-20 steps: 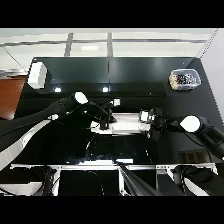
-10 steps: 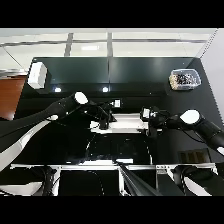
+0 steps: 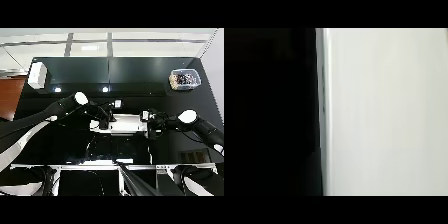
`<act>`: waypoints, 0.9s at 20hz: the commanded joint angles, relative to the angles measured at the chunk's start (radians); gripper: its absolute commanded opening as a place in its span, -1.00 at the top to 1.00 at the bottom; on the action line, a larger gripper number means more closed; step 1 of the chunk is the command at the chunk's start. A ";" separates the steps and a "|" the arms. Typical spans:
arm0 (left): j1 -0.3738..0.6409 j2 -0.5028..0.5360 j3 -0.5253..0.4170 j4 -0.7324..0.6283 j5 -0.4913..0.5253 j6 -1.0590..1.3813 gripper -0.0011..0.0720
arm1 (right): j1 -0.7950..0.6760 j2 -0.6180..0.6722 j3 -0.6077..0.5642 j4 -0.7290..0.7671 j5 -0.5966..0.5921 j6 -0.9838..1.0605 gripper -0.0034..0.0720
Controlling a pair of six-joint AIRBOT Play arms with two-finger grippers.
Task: Fold the box and place the chain.
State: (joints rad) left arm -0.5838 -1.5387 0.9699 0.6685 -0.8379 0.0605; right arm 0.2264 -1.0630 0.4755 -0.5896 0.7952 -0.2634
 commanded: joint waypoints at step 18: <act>-0.001 -0.006 0.000 0.000 -0.009 -0.010 0.90 | -0.037 -0.132 -0.002 0.012 0.003 -0.042 -0.96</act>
State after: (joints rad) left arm -0.5838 -1.5448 0.9699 0.6682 -0.8471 0.0498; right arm 0.1871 -1.1892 0.4683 -0.5671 0.7990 -0.3202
